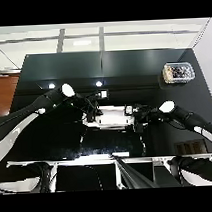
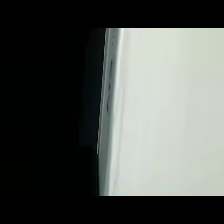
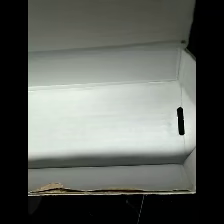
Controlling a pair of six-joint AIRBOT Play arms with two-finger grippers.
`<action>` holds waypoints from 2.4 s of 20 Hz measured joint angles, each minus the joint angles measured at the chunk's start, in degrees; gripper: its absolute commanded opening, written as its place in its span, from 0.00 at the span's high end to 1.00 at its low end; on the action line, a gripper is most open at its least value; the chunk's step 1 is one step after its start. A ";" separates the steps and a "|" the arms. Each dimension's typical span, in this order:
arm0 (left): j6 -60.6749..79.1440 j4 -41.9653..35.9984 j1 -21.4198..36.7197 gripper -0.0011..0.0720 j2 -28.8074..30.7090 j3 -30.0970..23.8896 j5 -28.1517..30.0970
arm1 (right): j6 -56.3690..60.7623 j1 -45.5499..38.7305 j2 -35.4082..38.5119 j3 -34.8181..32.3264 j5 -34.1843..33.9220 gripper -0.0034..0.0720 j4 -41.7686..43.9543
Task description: Fold the box and place the chain.
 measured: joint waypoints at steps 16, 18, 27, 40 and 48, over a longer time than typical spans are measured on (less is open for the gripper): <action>-17.31 15.41 0.42 0.68 14.03 0.00 -5.20 | 0.00 0.37 0.00 -0.07 0.50 0.32 -0.90; -25.35 19.89 0.42 0.95 17.88 0.00 -8.24 | -0.11 0.42 0.00 -0.07 0.61 0.43 -1.05; -43.63 0.09 -1.07 0.95 24.41 -10.62 -12.37 | -0.17 0.44 0.00 -0.04 0.70 0.71 -1.27; -18.93 -29.68 -1.99 0.95 19.21 -17.31 21.05 | -0.20 0.44 0.00 -0.04 0.55 0.70 -1.31; -30.82 -7.69 -1.97 0.95 6.78 -7.32 11.61 | -0.26 0.44 0.00 -0.07 0.66 0.70 -1.40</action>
